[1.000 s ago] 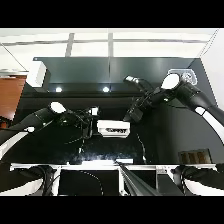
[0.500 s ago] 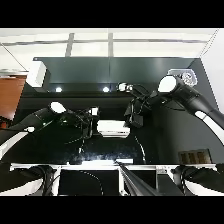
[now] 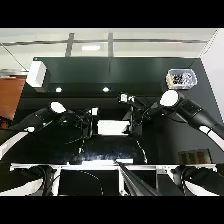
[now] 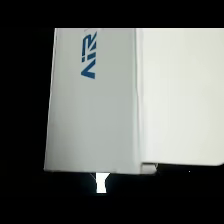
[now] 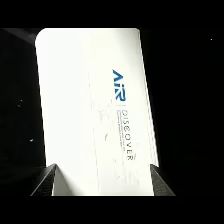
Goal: Fold the box and place the chain.
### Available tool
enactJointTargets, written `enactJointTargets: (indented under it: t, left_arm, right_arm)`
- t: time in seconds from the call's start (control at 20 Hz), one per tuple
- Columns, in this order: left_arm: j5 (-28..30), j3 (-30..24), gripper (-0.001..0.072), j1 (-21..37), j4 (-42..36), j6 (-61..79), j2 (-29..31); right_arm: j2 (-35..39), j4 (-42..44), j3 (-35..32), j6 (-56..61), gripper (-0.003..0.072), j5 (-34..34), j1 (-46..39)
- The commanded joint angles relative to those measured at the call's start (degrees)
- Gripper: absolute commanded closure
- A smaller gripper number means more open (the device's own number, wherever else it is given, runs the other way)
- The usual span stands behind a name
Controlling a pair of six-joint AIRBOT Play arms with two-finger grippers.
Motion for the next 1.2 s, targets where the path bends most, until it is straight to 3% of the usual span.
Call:
enactJointTargets:
  t: [0.0,0.35,0.4,0.45,0.75,0.85,1.15]
  left_arm:
    - [0.0,0.04,0.0321,0.0,0.02,0.02,-0.04]
    - [0.0,0.04,0.0321,0.0,0.02,0.02,-0.04]
    - [-0.02,0.04,0.0322,0.0,0.02,0.02,-0.04]
    - [-0.02,0.04,0.0321,0.0,0.0,0.02,-0.04]
    - [-0.02,0.04,0.0321,0.0,0.02,0.02,-0.04]
    - [-0.02,0.04,0.0322,0.0,0.02,0.02,-0.04]
    - [-0.02,0.04,0.0321,0.0,0.02,0.02,-0.04]
  right_arm:
    - [0.24,-1.36,-2.08,-3.34,-0.0015,-5.25,1.6]
    - [0.57,-1.64,-2.05,-3.3,0.0015,-5.84,1.75]
    - [0.74,-1.64,-2.05,-3.3,0.0068,-5.49,1.75]
    - [1.01,-1.51,-2.05,-3.28,0.0192,-5.07,1.75]
    - [1.92,-1.25,-2.08,-0.79,0.0198,-4.81,1.77]
    - [1.81,-1.29,-2.49,-0.72,0.0362,-4.46,1.77]
    - [1.79,-1.33,-2.67,-0.72,0.037,-4.92,1.77]
